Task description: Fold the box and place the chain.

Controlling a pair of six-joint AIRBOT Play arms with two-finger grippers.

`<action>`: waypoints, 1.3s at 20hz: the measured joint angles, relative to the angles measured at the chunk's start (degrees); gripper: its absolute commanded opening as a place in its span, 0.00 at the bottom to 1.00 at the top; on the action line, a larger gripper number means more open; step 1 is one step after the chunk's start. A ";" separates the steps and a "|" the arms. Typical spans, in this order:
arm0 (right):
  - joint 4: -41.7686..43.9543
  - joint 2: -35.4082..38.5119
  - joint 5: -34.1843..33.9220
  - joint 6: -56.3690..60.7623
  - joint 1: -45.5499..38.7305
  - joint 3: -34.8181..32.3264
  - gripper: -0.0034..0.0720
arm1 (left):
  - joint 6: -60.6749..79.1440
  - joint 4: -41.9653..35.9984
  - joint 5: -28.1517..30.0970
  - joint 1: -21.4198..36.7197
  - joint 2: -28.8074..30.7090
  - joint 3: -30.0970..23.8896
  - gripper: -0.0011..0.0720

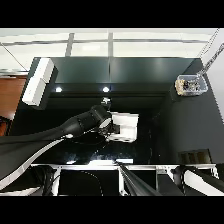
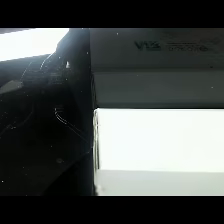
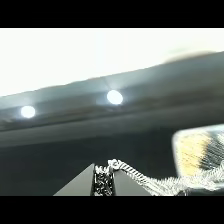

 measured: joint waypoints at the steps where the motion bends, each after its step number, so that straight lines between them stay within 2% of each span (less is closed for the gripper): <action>1: 0.52 1.49 0.24 -0.09 1.51 0.00 0.05 | 0.02 0.00 0.02 0.00 0.00 -0.02 0.06; 7: 1.66 6.91 1.88 -0.52 11.43 0.00 0.05 | 0.00 0.00 0.09 0.04 0.00 0.00 0.06; 16: 1.68 8.85 4.28 -1.73 21.40 0.00 0.05 | 0.00 0.00 0.09 0.04 0.00 -0.02 0.06; 26: 2.12 9.20 11.58 -2.54 27.04 -0.13 0.05 | 0.02 0.00 0.04 0.04 -0.02 -0.02 0.06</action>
